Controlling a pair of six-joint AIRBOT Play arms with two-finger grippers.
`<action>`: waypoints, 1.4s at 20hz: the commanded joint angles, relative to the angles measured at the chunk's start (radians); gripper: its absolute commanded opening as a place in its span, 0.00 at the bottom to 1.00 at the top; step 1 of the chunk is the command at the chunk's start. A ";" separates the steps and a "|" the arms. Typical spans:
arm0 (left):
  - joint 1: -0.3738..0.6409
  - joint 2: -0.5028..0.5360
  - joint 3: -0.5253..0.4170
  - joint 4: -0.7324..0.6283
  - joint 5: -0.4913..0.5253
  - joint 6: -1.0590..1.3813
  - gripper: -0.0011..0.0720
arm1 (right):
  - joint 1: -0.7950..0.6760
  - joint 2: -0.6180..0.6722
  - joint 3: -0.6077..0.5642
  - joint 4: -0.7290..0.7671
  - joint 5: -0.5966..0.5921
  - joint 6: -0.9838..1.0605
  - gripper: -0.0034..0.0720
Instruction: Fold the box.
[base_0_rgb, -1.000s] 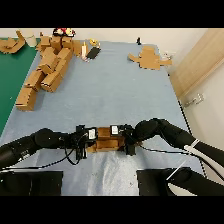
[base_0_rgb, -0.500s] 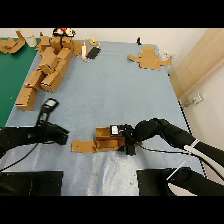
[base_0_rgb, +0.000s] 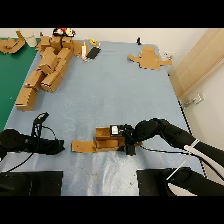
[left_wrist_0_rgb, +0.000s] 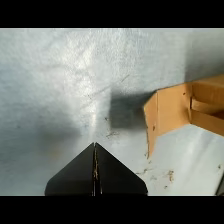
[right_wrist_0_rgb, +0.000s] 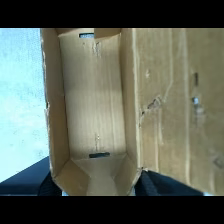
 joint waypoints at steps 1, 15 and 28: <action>-0.058 -0.036 -0.019 -0.111 0.033 -0.018 0.03 | 0.001 0.001 0.000 0.000 0.000 0.000 0.75; -0.451 -0.215 -0.011 -0.361 0.441 -0.043 0.03 | 0.001 0.001 0.000 0.000 0.000 0.000 0.75; -0.410 -0.212 0.070 -0.410 0.477 -0.039 0.03 | 0.001 0.001 0.000 0.000 0.000 0.000 0.75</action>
